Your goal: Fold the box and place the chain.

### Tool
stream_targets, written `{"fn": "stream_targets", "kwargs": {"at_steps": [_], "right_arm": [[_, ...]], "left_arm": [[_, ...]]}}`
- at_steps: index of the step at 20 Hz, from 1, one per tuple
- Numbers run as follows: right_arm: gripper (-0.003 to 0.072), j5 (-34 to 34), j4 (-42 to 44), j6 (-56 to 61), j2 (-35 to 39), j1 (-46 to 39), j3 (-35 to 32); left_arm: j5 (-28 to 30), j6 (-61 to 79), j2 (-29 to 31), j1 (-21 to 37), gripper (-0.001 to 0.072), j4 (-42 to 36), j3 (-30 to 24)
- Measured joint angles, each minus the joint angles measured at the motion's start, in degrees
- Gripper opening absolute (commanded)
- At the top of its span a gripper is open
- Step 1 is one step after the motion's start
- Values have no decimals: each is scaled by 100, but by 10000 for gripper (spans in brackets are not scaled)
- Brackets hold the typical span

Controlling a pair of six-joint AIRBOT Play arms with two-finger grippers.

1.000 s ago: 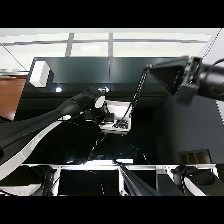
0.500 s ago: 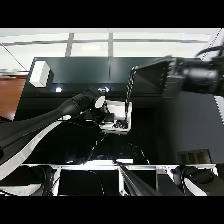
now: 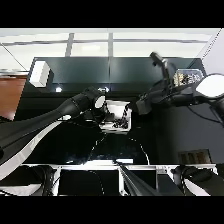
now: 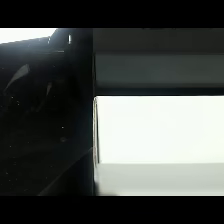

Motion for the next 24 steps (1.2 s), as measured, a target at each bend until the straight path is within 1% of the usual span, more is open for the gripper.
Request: {"fn": "stream_targets", "kwargs": {"at_steps": [1,2,3,6,8,11,13,15,17,18,19,20,22,24], "right_arm": [[114,-17,-59,-52,-28,13,-81],[304,-57,-116,-94,-44,24,-142],[324,-87,-144,-122,-61,31,-184],[324,-37,-376,-179,-66,-68,-210],[324,92,-811,-184,22,-358,-164],[324,310,-1915,50,229,-990,-131],[324,472,-2424,190,313,-1368,-122],[324,568,-2693,247,358,-1604,-144],[324,614,-2723,205,385,-1722,-216],[324,634,-2715,166,391,-1759,-260],[324,638,-2710,116,393,-1786,-313],[324,616,-2708,79,396,-1808,-358],[324,566,-2688,31,404,-1829,-433],[324,503,-2688,9,404,-1843,-470]], "left_arm": [[0,0,2,0,28,-2,0],[-2,0,0,0,28,-2,2],[0,0,0,0,28,0,0],[-2,0,0,0,28,-2,2],[-4,0,0,0,28,-2,0],[4,0,0,0,28,-2,2],[20,0,0,0,29,0,2],[74,0,-4,-4,29,0,2],[125,-184,-4,-9,40,0,2],[129,-339,-2,-11,181,0,7],[186,-474,7,-17,459,-11,7],[269,-588,15,-24,709,-24,9],[321,-695,76,-42,708,-87,9],[387,-516,264,-70,708,-96,9]]}}
